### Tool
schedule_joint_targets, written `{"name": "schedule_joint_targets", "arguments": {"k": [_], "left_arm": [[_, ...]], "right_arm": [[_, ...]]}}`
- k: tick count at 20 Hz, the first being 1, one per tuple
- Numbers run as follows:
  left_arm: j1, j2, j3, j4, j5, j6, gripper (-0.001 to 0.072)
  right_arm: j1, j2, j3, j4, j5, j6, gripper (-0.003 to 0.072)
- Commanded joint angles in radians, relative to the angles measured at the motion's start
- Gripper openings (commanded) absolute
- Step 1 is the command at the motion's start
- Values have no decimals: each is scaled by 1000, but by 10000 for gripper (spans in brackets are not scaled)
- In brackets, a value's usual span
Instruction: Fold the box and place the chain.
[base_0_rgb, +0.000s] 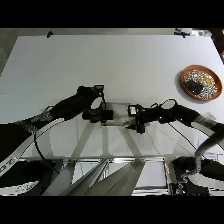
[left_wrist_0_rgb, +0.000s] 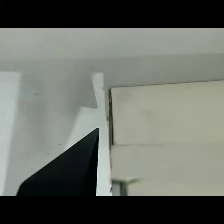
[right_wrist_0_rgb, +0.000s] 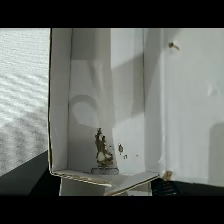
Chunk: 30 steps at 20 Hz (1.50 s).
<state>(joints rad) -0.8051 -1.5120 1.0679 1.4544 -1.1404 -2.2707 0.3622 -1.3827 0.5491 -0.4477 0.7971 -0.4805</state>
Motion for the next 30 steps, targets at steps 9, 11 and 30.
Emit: {"name": "schedule_joint_targets", "arguments": {"k": [9,11,30], "left_arm": [[-19,-70,1,2,17,-7,186],[-26,-81,1,-2,10,-7,25],[-25,-73,1,6,-6,4,387]], "right_arm": [[-1,1,0,0,0,0,383],[-1,1,0,0,0,0,383],[-1,1,0,0,0,0,383]]}}
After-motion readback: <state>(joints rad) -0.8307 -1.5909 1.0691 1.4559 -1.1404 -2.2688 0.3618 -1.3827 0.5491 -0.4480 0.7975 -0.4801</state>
